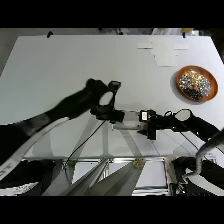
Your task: Fold the box and place the chain.
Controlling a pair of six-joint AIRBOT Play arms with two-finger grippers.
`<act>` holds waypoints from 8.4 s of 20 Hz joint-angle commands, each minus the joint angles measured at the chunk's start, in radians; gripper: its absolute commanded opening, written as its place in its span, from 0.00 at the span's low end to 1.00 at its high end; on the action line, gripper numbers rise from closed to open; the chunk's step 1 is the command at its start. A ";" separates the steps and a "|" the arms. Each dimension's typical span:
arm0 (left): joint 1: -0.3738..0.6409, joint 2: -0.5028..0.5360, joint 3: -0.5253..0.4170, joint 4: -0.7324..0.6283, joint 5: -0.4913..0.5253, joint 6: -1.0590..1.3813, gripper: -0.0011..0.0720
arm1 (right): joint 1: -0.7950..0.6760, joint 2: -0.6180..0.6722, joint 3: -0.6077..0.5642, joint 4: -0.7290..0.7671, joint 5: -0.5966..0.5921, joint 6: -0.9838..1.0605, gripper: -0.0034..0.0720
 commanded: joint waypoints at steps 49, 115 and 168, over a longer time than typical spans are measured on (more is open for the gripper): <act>0.245 0.008 -0.566 -1.040 0.487 2.475 0.98 | 0.000 0.001 0.000 0.000 0.000 0.000 0.62; 0.242 -0.008 -0.566 -1.040 0.482 2.476 0.32 | 0.000 0.183 0.000 -0.010 -0.206 0.686 0.07; 0.242 -0.008 -0.566 -1.040 0.482 2.476 0.32 | 0.071 0.134 0.045 -0.164 0.116 0.211 0.40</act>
